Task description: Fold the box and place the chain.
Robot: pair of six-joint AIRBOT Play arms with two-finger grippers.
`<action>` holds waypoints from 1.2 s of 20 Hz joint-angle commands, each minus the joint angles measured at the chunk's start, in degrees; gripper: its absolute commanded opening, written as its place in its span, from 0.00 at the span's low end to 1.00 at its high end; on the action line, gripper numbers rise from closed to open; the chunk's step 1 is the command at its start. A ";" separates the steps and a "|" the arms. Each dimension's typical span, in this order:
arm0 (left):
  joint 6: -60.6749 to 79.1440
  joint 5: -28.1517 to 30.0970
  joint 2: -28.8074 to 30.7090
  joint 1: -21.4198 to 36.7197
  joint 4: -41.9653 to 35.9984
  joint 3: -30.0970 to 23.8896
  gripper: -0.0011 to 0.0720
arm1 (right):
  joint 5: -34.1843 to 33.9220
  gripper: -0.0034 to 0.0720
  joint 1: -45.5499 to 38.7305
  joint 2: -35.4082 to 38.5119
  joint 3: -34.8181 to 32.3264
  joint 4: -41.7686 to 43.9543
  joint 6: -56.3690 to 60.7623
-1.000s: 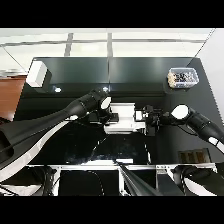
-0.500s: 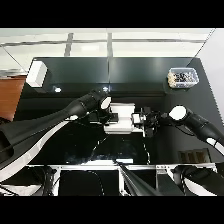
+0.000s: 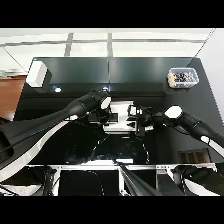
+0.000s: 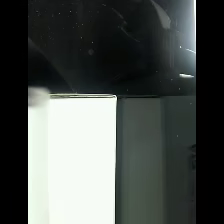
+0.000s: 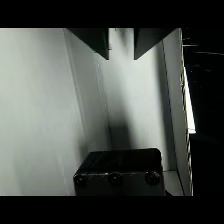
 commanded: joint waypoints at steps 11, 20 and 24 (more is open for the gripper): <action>0.15 -0.17 -0.04 0.00 0.50 0.00 0.05 | 11.30 0.06 -43.74 9.20 0.37 -29.14 91.60; 0.15 -0.09 -0.04 0.00 0.72 0.00 0.05 | 30.49 0.06 -29.38 -10.14 -0.68 -7.63 67.69; 0.15 -0.13 -0.04 0.00 0.70 0.00 0.05 | 27.65 0.06 -24.09 -10.14 0.83 -6.05 64.17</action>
